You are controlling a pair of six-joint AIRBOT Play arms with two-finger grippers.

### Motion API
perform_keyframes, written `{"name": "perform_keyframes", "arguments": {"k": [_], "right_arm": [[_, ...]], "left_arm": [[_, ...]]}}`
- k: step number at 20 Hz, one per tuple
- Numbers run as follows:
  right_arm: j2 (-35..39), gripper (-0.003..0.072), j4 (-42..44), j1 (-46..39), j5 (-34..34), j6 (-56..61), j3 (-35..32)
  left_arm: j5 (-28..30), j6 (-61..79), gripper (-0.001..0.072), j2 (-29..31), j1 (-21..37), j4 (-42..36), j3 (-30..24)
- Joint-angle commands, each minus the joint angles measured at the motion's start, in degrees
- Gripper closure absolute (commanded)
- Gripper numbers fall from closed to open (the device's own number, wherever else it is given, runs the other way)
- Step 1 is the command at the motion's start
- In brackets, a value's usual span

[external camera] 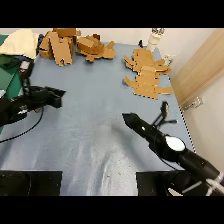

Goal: Fold the box.

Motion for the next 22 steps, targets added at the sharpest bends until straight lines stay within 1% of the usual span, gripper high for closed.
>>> {"name": "perform_keyframes", "arguments": {"k": [1,2,3,4,5,6,7,8,9,10,14,22], "right_arm": [[-14.1,0.0686,-8.9,-5.3,10.6,0.1,11.0],[-17.8,0.0686,-10.6,-7.8,14.5,0.1,14.2],[-21.2,0.0686,-13.4,-10.1,17.8,0.1,17.4],[-23.7,0.0686,-17.2,-11.6,19.7,0.9,20.0],[-25.7,0.0686,-21.9,-12.6,20.9,2.7,22.0],[-27.3,0.0686,-28.7,-12.9,21.2,5.3,23.8],[-28.5,0.0686,-35.4,-12.9,21.7,8.2,25.1],[-29.4,0.0686,-41.4,-12.9,22.9,11.1,26.1],[-30.0,0.0686,-45.4,-12.9,24.4,13.2,26.4],[-30.4,0.0686,-47.5,-12.9,25.3,14.1,26.4],[-30.6,0.0686,-47.4,-12.9,28.0,14.2,26.4],[-30.6,0.0685,-47.4,-12.9,28.0,14.2,26.4]], "left_arm": [[0.6,-19.1,0.0697,-6.8,-11.0,12.2,8.4],[-1.3,-28.4,0.0697,-10.7,-12.2,19.7,12.3],[-5.3,-38.8,0.0697,-14.9,-12.7,28.2,16.8],[-9.7,-47.4,0.0697,-18.7,-13.0,35.0,20.8],[-14.1,-52.5,0.0697,-22.5,-13.0,39.8,24.4],[-16.9,-53.4,0.0697,-25.4,-13.0,41.4,27.0],[-18.0,-53.4,0.0698,-27.3,-13.1,41.1,28.3],[-17.9,-53.4,0.0698,-28.6,-13.6,40.9,28.9],[-17.5,-53.5,0.0698,-29.3,-14.2,40.9,28.9],[-17.1,-53.5,0.0698,-29.8,-14.8,40.9,28.9],[-15.6,-53.1,0.0696,-30.1,-15.8,40.9,28.9],[-15.6,-53.1,0.0696,-30.1,-15.8,40.9,28.9]]}}
